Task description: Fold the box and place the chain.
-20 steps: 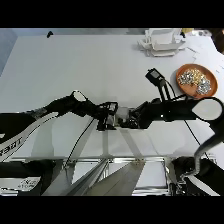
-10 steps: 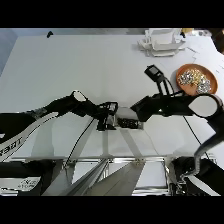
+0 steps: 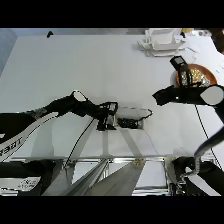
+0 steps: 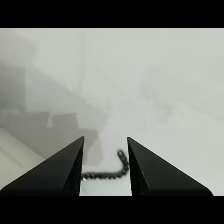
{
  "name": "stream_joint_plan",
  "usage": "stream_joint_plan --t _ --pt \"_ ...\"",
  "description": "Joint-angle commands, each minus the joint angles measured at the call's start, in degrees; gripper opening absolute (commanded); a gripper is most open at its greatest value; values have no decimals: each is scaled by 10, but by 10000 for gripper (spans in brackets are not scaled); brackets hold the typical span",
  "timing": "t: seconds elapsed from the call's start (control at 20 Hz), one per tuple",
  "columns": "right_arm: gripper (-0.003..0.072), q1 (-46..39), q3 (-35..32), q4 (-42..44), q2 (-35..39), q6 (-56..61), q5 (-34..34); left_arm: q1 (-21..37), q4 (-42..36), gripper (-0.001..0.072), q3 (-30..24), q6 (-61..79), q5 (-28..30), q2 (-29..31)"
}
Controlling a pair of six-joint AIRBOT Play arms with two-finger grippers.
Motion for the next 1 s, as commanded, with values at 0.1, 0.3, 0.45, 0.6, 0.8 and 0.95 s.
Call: stream_joint_plan --t 0.1,0.3,0.45,0.6,0.8,0.95 --pt "316 19 -62 -48 -81 6 0 0 0 83 0 0 0 0" --pt "294 38 -86 -60 -90 13 -26 0 0 83 0 0 0 0" --pt "294 38 -86 -102 -90 48 -31 0 0 83 0 0 0 0" --pt "294 38 -86 -97 -90 52 -42 0 0 83 0 0 0 0" --pt "255 38 -89 -75 -90 52 -49 0 0 83 0 0 0 0" --pt "248 53 -100 -76 -91 52 -71 0 0 83 0 0 0 0"
